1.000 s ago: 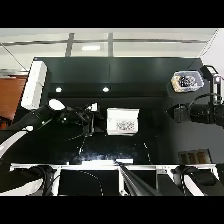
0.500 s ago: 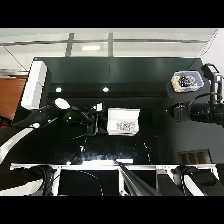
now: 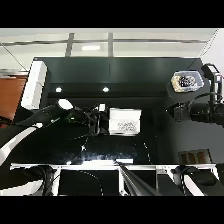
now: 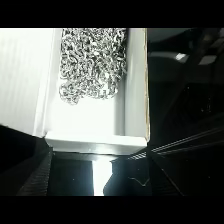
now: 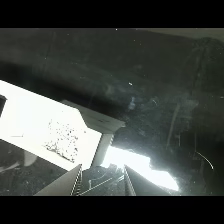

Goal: Fold the box and place the chain.

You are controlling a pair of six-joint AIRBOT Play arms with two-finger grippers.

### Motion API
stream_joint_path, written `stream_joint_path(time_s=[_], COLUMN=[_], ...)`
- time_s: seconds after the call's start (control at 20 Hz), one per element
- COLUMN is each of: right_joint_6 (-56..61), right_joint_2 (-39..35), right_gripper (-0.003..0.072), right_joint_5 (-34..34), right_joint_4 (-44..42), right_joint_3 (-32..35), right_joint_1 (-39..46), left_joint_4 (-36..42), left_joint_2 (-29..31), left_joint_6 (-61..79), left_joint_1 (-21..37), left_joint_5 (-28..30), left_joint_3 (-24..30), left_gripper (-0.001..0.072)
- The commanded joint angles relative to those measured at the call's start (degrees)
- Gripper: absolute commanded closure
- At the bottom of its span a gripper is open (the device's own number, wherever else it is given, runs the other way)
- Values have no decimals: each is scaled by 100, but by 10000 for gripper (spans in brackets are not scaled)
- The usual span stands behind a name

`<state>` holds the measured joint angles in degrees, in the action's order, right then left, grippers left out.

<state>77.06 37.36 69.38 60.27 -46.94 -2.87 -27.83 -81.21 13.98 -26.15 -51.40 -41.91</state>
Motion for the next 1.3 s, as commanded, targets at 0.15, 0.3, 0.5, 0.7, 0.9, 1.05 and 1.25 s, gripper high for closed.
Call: stream_joint_path(time_s=[0.15, 0.3, 0.5, 0.7, 0.9, 1.05, 1.25], right_joint_6=[4, 4, 4, 4, 4, 7, -2], right_joint_2=[0, 2, 4, 4, 7, 17, 234], right_gripper=[372, 372, 372, 372, 372, 372, -27], right_joint_5=[2, 0, 2, 0, 0, -46, -549], right_joint_4=[-7, -4, -7, -7, -4, 0, -9], right_joint_3=[0, 0, 0, 0, 0, 0, 205], right_joint_1=[-2, -2, -2, -2, -2, -2, -61], left_joint_4=[-28, -166, -103, 26, 15, 15, -42], left_joint_2=[-26, -52, -98, -101, -101, -101, -101], left_joint_6=[-11, -4, -9, -15, -13, -11, -50], left_joint_1=[-24, -177, -282, -306, -317, -319, -378], left_joint_5=[118, 175, 306, 339, 341, 343, 439], left_joint_3=[-107, -107, -146, -146, -146, -146, -146], left_gripper=[6, 5, 5, 5, 87, 375, 374])
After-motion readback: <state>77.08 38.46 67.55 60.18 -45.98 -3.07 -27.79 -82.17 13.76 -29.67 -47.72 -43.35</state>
